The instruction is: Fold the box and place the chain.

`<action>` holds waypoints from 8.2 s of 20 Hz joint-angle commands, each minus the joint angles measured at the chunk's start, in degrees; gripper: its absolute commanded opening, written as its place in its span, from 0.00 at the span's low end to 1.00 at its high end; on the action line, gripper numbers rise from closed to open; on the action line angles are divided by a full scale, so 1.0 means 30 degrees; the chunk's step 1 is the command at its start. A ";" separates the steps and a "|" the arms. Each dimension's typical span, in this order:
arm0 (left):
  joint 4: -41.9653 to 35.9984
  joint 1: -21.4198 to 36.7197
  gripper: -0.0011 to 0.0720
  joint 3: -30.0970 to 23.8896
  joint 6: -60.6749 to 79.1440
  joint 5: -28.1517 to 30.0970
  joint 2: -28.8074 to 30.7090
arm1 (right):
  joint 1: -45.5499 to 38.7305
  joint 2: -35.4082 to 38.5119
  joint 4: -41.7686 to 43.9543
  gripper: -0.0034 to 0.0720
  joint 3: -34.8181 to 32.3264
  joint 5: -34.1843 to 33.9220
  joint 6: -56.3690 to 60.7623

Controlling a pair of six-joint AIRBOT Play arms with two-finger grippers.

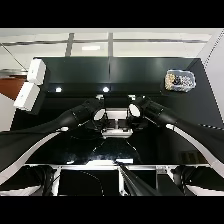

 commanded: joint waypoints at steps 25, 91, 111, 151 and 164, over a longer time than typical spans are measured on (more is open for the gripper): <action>0.0007 0.0015 0.06 0.0000 -0.0044 -0.0007 -0.0015 | -1.4061 0.5938 -0.6120 0.99 0.2135 -0.2528 -0.7555; 0.0007 0.0015 0.06 0.0000 -0.0044 -0.0007 -0.0015 | -1.1978 0.9989 0.6965 0.10 1.3471 1.0404 -1.5475; 0.0007 0.0015 0.06 0.0000 -0.0044 -0.0007 -0.0015 | -0.5311 0.5268 0.9741 0.10 1.3471 0.8648 -1.4972; 0.0007 0.0015 0.06 0.0000 -0.0051 -0.0007 -0.0015 | -0.2339 0.4656 0.6215 0.10 0.3759 0.2382 -1.3449; 0.0007 0.0015 0.06 0.0000 -0.0044 -0.0007 -0.0015 | -0.2412 0.4714 0.5034 0.65 0.3206 0.2331 -1.2859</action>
